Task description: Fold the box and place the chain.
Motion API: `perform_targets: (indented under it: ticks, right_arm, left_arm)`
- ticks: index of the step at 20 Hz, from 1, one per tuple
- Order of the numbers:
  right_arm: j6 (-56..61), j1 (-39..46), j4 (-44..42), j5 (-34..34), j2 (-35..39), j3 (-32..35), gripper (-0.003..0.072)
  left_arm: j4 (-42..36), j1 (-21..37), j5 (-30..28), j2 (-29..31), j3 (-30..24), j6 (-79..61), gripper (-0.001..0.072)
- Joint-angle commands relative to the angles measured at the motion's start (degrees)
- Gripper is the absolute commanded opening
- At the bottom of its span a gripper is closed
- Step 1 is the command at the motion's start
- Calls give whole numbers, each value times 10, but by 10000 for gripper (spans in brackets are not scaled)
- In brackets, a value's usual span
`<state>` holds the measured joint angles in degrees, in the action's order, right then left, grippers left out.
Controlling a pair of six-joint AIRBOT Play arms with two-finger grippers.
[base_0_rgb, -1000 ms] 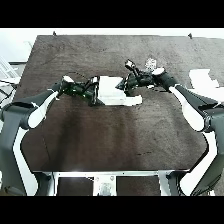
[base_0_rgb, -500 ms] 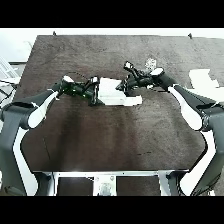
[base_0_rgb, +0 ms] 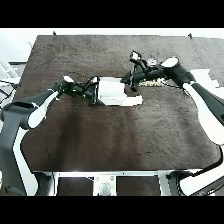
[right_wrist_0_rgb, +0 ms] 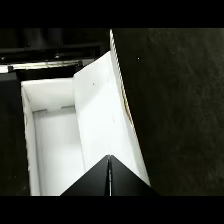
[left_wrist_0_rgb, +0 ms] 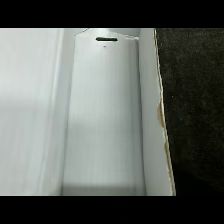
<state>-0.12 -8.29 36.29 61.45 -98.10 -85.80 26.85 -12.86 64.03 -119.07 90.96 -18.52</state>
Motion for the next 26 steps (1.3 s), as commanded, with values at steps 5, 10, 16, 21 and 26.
perform_targets:
  ticks: [5,10,16,21,26]
  right_arm:
    - [-13,40,69,-1,56,115,560]
    - [-51,37,74,-17,10,121,557]
    - [-77,24,72,-32,-15,120,421]
    - [-79,7,72,-63,-21,118,380]
    - [-81,-19,70,-79,-32,112,272]
  left_arm:
    - [-1,0,-1,0,0,1,339]
    - [-1,0,-1,0,0,1,339]
    - [-1,0,0,0,0,5,339]
    - [-1,0,0,0,0,5,339]
    - [-1,0,0,0,0,5,339]
